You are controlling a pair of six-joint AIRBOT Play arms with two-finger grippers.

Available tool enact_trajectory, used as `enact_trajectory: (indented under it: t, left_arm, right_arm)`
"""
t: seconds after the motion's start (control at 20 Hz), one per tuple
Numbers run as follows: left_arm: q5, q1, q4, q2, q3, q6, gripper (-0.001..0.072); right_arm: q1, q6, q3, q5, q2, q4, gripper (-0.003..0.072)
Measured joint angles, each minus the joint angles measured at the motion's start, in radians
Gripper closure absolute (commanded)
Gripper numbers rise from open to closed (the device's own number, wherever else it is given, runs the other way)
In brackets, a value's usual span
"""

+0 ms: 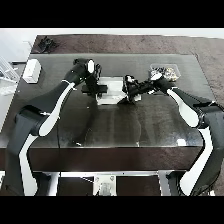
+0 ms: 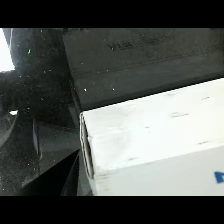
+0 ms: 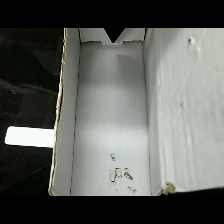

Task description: Fold the box and place the chain.

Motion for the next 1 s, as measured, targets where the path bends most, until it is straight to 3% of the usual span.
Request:
enact_trajectory:
  t: [0.05, 0.1, 0.3, 0.4, 0.6, 0.7, 1.0]
  left_arm:
    - [0.0, 0.0, 0.001, 0.0, 0.0, 0.001, 0.0532]
    - [-0.002, 0.0, 0.001, 0.0, 0.0, 0.003, 0.061]
    - [-0.005, 0.001, 0.003, 0.0, 0.0, 0.014, 0.0611]
    - [-0.006, 0.001, 0.001, 0.0, 0.0, 0.019, 0.0689]
    - [-0.006, 0.002, -0.001, 0.0, 0.0, 0.027, 0.0684]
    - [-0.008, 0.002, -0.009, 0.0, 0.001, 0.038, 0.0224]
    - [-0.037, 0.002, -0.001, 0.002, 0.016, 0.03, 0.0221]
  right_arm:
    - [0.0, 0.0, 0.0, 0.0, 0.0, 0.0, 0.0117]
    - [0.0, 0.0, 0.0, 0.0, 0.0, 0.0, 0.0117]
    - [0.0, 0.002, 0.0, 0.006, 0.0, 0.003, 0.0117]
    - [0.0, 0.002, 0.0, 0.005, 0.0, 0.002, 0.0117]
    - [0.001, 0.001, 0.0, 0.006, 0.0, 0.0, 0.0118]
    - [0.001, -0.003, 0.0, -0.009, 0.0, -0.004, 0.0118]
    - [-0.001, -0.002, 0.0, -0.003, 0.0, -0.001, 0.0117]
